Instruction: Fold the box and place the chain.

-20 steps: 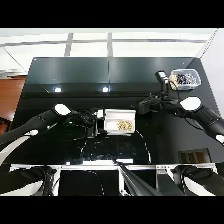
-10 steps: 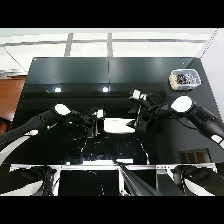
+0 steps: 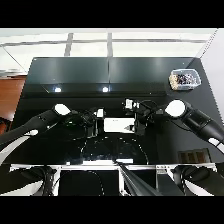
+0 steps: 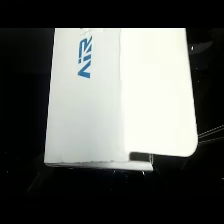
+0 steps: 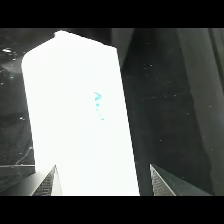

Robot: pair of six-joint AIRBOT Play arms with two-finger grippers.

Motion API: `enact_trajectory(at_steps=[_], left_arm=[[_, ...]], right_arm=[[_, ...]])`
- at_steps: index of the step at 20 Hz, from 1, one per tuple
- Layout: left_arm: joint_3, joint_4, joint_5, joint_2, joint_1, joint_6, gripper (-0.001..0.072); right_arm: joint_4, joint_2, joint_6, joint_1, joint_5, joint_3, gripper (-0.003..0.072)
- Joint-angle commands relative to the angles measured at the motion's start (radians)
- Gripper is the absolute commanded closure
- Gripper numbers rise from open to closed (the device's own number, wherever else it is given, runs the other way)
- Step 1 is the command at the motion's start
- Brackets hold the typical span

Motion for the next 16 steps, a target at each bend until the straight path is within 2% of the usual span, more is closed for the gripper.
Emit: enact_trajectory(at_steps=[1,2,3,4,6,16], left_arm=[[0.0,0.001,-0.003,-0.001,-0.001,0.0,0.0377],[0.0,0.001,-0.003,-0.001,-0.001,0.0,0.0377],[0.0,0.001,-0.003,-0.001,-0.001,0.0,0.0377],[0.0,0.0,-0.003,-0.001,-0.001,0.0,0.0377],[0.0,0.001,-0.003,-0.001,-0.001,0.0,0.0377],[0.0,0.001,-0.003,-0.001,-0.001,0.0,0.0377]], right_arm=[[-0.001,0.001,0.006,0.005,0.025,0.003,-0.0027],[-0.003,0.001,0.006,0.008,0.027,0.002,0.0007],[-0.002,0.001,0.007,0.01,0.028,0.003,0.0169],[-0.003,0.001,0.007,0.011,0.025,0.002,0.0286],[-0.007,0.001,0.014,0.011,0.021,0.003,0.0448],[-0.042,-0.004,0.014,0.011,0.026,-0.004,0.0448]])
